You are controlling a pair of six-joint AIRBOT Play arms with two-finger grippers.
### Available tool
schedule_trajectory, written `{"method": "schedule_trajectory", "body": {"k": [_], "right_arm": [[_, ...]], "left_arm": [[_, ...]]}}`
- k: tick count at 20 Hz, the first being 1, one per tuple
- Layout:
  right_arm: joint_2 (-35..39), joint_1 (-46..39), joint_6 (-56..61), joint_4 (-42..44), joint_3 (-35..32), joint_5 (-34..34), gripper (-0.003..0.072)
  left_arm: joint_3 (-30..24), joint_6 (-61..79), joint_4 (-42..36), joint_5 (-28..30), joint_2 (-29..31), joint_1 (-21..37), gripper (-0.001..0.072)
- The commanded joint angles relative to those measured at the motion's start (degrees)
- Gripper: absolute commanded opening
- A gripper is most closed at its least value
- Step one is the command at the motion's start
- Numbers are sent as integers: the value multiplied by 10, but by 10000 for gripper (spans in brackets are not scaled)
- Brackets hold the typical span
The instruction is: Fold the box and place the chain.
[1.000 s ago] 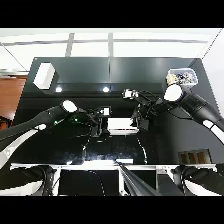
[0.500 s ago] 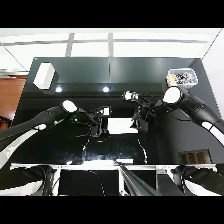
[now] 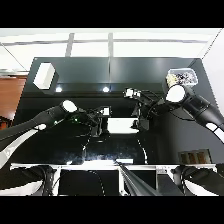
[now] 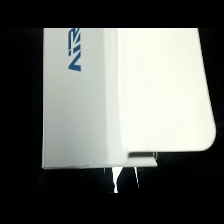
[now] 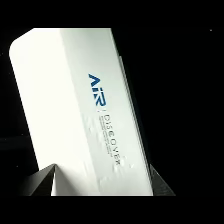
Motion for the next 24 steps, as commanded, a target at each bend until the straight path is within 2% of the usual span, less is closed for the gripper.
{"method": "schedule_trajectory", "body": {"k": [1,5,6,7,24], "right_arm": [[3,9,-4,-13,-2,-3,720],[2,16,-9,-27,-14,-40,704],[2,16,-9,-27,-14,-48,517],[2,16,-9,-27,-14,-53,492],[2,30,-9,-24,-23,-50,491]], "left_arm": [[0,0,0,0,0,0,479],[0,0,0,0,0,0,479],[0,0,0,0,0,0,479],[0,0,0,0,0,0,479],[0,0,0,-1,0,0,479]]}}
